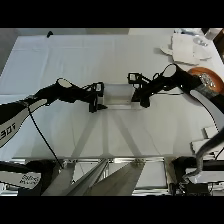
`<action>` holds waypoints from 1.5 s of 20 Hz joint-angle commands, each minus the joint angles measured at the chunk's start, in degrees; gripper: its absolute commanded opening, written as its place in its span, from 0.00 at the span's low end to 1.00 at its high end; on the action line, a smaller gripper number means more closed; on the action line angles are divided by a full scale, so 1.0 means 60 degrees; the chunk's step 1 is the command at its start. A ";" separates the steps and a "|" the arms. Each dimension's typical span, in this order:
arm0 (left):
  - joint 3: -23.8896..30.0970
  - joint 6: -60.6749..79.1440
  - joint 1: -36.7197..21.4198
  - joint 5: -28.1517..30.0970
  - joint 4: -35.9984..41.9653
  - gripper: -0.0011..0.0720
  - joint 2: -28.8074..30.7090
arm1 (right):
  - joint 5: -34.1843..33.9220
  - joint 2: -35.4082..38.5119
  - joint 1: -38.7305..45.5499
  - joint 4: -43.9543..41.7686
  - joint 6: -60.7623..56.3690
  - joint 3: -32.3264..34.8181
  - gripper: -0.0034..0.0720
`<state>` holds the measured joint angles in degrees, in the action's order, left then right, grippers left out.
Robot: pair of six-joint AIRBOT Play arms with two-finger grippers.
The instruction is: Fold the box and place the chain.
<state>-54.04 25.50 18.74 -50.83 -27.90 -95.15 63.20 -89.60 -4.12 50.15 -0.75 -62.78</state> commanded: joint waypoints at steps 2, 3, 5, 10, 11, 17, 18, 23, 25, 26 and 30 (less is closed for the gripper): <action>0.0004 0.0000 0.0007 0.0004 0.0000 0.39 -0.0004 | 0.0015 -0.0157 -0.0007 -0.0222 -0.0007 -0.0004 0.31; 0.0004 0.0000 0.0007 0.0004 0.0000 0.39 -0.0004 | 0.0015 -0.0157 -0.0007 -0.0237 -0.0007 -0.0004 0.31; 0.0004 0.0000 0.0007 0.0004 0.0000 0.39 -0.0004 | 0.0000 -0.0157 -0.0007 -0.0251 -0.0029 -0.0004 0.47; 0.0004 0.0000 0.0007 0.0004 0.0000 0.39 -0.0004 | 0.0000 -0.0157 -0.0007 -0.0590 -0.0051 -0.0004 0.49; 0.0004 0.0000 0.0007 0.0004 0.0000 0.39 -0.0004 | 0.0000 -0.0157 -0.0007 -0.0634 -0.0051 -0.0004 0.49; 0.0004 0.0000 0.0007 0.0004 0.0000 0.39 -0.0004 | 0.0066 -0.0127 -0.0007 -0.0299 -0.0710 -0.0004 0.06; 0.0004 0.0000 0.0007 0.0004 0.0000 0.39 -0.0004 | 0.0062 -0.0069 -0.0007 -0.0153 -0.0943 -0.0004 0.06; 0.0004 0.0000 0.0007 0.0007 0.0000 0.39 -0.0004 | 0.0091 0.1020 0.0025 0.0579 -0.2131 -0.0007 0.06; 0.0004 0.0000 0.0007 0.0004 0.0000 0.39 -0.0004 | 0.0127 0.1752 0.0259 0.0601 -0.2346 -0.0007 0.06; 0.0004 0.0000 0.0007 0.0000 0.0000 0.39 -0.0004 | 0.0117 0.2091 0.0455 0.0605 -0.2634 -0.0007 0.06; 0.0004 0.0000 0.0007 0.0004 0.0000 0.39 -0.0004 | 0.0211 0.2932 0.1905 0.0605 -0.4546 -0.0007 0.06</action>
<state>-54.04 25.50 18.76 -50.81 -27.90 -95.15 64.14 -75.46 2.42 53.43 -19.81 -62.78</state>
